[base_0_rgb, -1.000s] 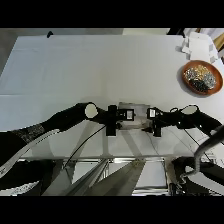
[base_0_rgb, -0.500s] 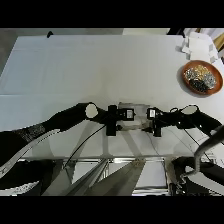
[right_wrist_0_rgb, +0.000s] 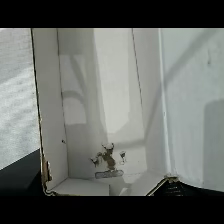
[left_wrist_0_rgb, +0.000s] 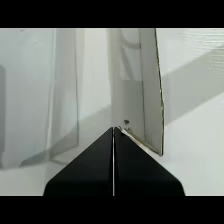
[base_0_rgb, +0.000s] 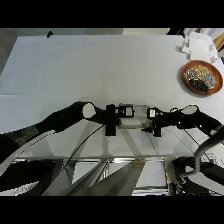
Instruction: Fold the box and place the chain.
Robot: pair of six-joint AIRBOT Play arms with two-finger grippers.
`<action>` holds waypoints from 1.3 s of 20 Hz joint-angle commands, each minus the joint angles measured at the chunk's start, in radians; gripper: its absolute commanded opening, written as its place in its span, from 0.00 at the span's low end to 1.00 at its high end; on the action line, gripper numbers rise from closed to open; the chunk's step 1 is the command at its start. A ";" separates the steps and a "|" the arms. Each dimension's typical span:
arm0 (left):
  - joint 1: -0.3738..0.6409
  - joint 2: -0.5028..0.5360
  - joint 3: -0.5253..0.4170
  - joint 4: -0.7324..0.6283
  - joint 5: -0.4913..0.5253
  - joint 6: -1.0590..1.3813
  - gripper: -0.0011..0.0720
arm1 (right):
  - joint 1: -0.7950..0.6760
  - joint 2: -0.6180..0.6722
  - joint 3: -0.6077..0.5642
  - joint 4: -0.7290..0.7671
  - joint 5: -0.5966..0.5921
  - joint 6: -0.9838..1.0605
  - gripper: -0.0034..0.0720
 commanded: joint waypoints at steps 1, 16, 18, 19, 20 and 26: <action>0.026 0.072 0.000 0.200 -0.045 -0.280 0.02 | 0.000 0.000 0.000 0.000 0.000 0.000 0.43; 0.212 0.227 -0.121 0.282 -0.137 -0.951 0.02 | 0.000 0.000 0.000 0.000 0.000 0.000 0.43; 0.219 0.163 -0.129 0.205 -0.133 -0.952 0.02 | 0.000 0.000 0.000 0.000 0.000 0.000 0.43; 0.217 0.138 -0.129 0.166 -0.130 -0.952 0.02 | 0.000 0.000 0.000 0.000 0.000 0.000 0.43; 0.214 0.114 -0.129 0.125 -0.129 -0.952 0.02 | 0.000 0.000 0.000 0.000 0.000 0.000 0.43; 0.208 0.060 -0.129 0.077 -0.127 -0.986 0.02 | 0.000 0.000 0.000 0.000 0.000 0.000 0.43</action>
